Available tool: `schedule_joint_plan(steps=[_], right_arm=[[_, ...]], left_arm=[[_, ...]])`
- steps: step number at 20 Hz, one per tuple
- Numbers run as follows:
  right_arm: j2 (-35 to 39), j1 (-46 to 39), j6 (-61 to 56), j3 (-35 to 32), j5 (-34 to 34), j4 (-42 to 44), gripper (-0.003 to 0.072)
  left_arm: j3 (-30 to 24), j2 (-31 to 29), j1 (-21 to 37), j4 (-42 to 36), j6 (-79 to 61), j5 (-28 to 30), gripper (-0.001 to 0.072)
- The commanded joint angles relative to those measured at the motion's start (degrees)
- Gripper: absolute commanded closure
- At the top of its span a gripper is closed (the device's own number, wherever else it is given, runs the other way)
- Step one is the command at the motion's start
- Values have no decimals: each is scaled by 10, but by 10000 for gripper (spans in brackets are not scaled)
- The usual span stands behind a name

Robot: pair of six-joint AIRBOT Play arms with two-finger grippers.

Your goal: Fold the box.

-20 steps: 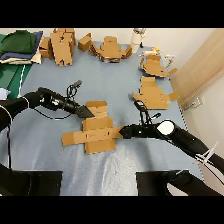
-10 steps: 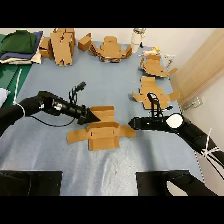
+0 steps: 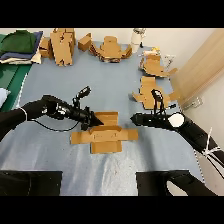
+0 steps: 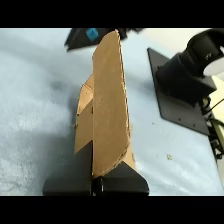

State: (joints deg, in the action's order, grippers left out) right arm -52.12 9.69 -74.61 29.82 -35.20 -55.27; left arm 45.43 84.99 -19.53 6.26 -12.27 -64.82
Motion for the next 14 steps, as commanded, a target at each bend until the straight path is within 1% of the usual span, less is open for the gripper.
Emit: schedule_joint_plan(steps=[1, 12, 13, 14], right_arm=[[0, 0, -4, 0, 31, 0, 464], [-15, 0, -4, 0, 43, -1, 464], [-15, 0, -4, 0, 43, -1, 464], [-15, 0, -4, 0, 43, -1, 464]], left_arm=[[-1, 3, -9, 32, -9, 2, 695], [-3, 5, -16, 25, -36, 12, 695], [-3, 5, -16, 16, -38, 15, 695], [-2, 7, -16, -10, -48, 13, 695]])
